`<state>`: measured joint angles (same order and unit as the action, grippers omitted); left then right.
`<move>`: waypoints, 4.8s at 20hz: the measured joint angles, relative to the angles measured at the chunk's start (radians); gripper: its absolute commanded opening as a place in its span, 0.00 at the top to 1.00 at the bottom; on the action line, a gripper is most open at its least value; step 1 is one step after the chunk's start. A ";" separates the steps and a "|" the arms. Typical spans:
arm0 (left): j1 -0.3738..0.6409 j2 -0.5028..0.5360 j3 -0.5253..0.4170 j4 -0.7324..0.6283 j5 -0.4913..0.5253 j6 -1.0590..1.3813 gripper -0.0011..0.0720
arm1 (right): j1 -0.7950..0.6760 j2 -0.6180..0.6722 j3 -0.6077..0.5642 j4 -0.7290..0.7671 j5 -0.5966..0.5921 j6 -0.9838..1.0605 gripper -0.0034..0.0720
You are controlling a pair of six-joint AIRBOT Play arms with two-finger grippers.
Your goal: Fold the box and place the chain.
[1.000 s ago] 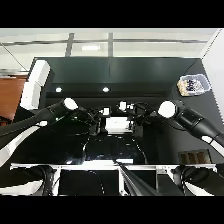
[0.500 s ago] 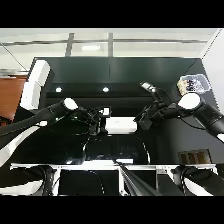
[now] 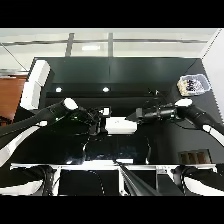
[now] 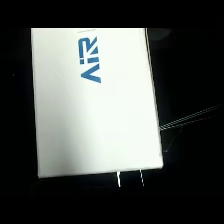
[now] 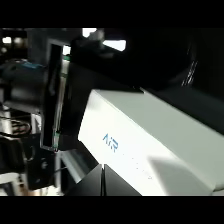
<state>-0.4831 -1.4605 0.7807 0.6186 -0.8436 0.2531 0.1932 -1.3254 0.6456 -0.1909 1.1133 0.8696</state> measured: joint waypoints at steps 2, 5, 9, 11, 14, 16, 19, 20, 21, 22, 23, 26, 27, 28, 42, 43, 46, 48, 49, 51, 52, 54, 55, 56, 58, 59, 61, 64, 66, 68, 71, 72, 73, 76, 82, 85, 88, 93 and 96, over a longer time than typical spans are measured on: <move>0.000 0.000 0.000 0.000 0.000 0.000 0.58 | 0.005 -0.026 -0.002 -0.012 -0.009 0.027 0.94; 0.000 0.000 0.000 0.000 0.000 0.000 0.58 | 0.013 -0.045 -0.002 -0.057 -0.040 0.083 0.94; 0.000 0.000 0.000 0.002 0.000 0.002 0.58 | 0.035 -0.051 -0.002 -0.109 -0.078 0.127 0.94; 0.000 0.000 0.000 0.002 -0.001 0.002 0.58 | 0.043 -0.052 -0.002 -0.120 -0.092 0.134 0.94; 0.000 0.000 0.000 0.002 -0.001 0.001 0.58 | 0.048 -0.045 0.001 -0.138 -0.101 0.127 0.94; 0.000 0.000 0.000 0.000 0.001 0.001 0.58 | 0.043 -0.019 0.015 -0.172 -0.097 0.121 0.94; 0.000 0.000 0.000 -0.002 0.003 -0.002 0.44 | 0.012 0.067 0.065 -0.271 -0.043 0.115 0.94; 0.000 0.000 0.000 -0.002 0.003 -0.002 0.10 | -0.004 0.106 0.087 -0.290 -0.020 0.114 0.94; 0.001 0.001 0.002 0.000 0.006 -0.002 0.00 | -0.024 0.149 0.105 -0.333 0.004 0.116 0.94; 0.003 0.003 0.003 0.001 0.010 -0.004 0.00 | -0.049 0.191 0.120 -0.370 0.020 0.127 0.93; 0.007 0.010 0.008 0.002 0.011 -0.013 0.00 | -0.079 0.235 0.132 -0.407 0.023 0.138 0.94; 0.026 0.056 0.022 0.024 -0.005 -0.061 0.00 | -0.181 0.337 0.149 -0.550 0.079 0.182 0.94; 0.035 0.084 0.027 0.037 -0.008 -0.086 0.00 | -0.224 0.359 0.151 -0.599 0.093 0.195 0.94; 0.043 0.109 0.031 0.046 -0.023 -0.109 0.00 | -0.262 0.375 0.153 -0.628 0.102 0.205 0.94; -0.126 -0.052 0.313 0.051 -0.112 -0.346 0.03 | -0.438 0.416 0.158 -0.661 0.039 0.232 0.93; -0.129 -0.076 0.330 0.053 -0.137 -0.351 0.03 | -0.439 0.416 0.158 -0.661 0.038 0.232 0.93; -0.135 -0.113 0.358 0.051 -0.195 -0.359 0.03 | -0.440 0.416 0.158 -0.659 0.035 0.231 0.93; -0.137 -0.122 0.367 0.050 -0.214 -0.362 0.03 | -0.440 0.416 0.158 -0.659 0.033 0.229 0.93; -0.138 -0.126 0.369 0.048 -0.216 -0.362 0.03 | -0.440 0.416 0.158 -0.660 0.032 0.228 0.94; -0.142 -0.130 0.373 0.048 -0.224 -0.364 0.02 | -0.440 0.416 0.158 -0.660 0.030 0.226 0.94; -0.146 -0.132 0.374 0.050 -0.226 -0.364 0.02 | -0.440 0.416 0.158 -0.660 0.029 0.224 0.93; -0.152 -0.133 0.376 0.055 -0.220 -0.362 0.02 | -0.440 0.416 0.158 -0.661 0.028 0.224 0.93; -0.154 -0.134 0.377 0.056 -0.218 -0.362 0.02 | -0.440 0.416 0.158 -0.662 0.028 0.223 0.93; -0.155 -0.134 0.380 0.059 -0.216 -0.362 0.02 | -0.440 0.416 0.158 -0.663 0.027 0.223 0.93; -0.155 -0.132 0.392 0.067 -0.212 -0.362 0.02 | -0.440 0.416 0.158 -0.665 0.027 0.223 0.94; -0.154 -0.129 0.399 0.065 -0.208 -0.362 0.02 | -0.440 0.416 0.158 -0.665 0.027 0.223 0.93; -0.153 -0.126 0.412 0.064 -0.208 -0.362 0.03 | -0.440 0.416 0.158 -0.666 0.027 0.222 0.93; -0.152 -0.126 0.423 0.067 -0.208 -0.377 0.03 | -0.440 0.416 0.158 -0.666 0.026 0.222 0.93; -0.152 -0.131 0.426 0.087 -0.207 -0.401 0.03 | -0.440 0.416 0.158 -0.666 0.026 0.222 0.93; -0.152 -0.138 0.427 0.109 -0.206 -0.420 0.03 | -0.440 0.416 0.158 -0.666 0.026 0.222 0.93; -0.154 -0.147 0.428 0.126 -0.204 -0.436 0.03 | -0.440 0.416 0.158 -0.667 0.026 0.222 0.93; -0.156 -0.149 0.428 0.130 -0.204 -0.437 0.03 | -0.440 0.416 0.158 -0.667 0.026 0.222 0.93; -0.159 -0.150 0.428 0.134 -0.203 -0.439 0.03 | -0.440 0.416 0.158 -0.667 0.026 0.222 0.94; -0.174 -0.153 0.428 0.137 -0.203 -0.443 0.03 | -0.440 0.416 0.158 -0.667 0.026 0.222 0.93; -0.198 -0.157 0.428 0.150 -0.200 -0.444 0.02 | -0.440 0.416 0.158 -0.668 0.026 0.222 0.93; -0.212 -0.170 0.428 0.182 -0.199 -0.444 0.02 | -0.440 0.416 0.158 -0.673 0.026 0.222 0.93; -0.231 -0.192 0.428 0.231 -0.195 -0.444 0.03 | -0.440 0.416 0.158 -0.674 0.026 0.222 0.93; -0.274 -0.206 0.429 0.320 -0.143 -0.489 0.63 | -0.440 0.416 0.158 -0.677 0.024 0.222 0.93; -0.280 -0.191 0.430 0.389 -0.157 -0.584 0.77 | -0.441 0.416 0.158 -0.677 0.024 0.222 0.93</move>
<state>-0.7635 -1.6516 1.2102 1.0073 -1.0008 -0.3313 -0.2478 -0.9096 0.8036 -0.8677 1.1378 1.0916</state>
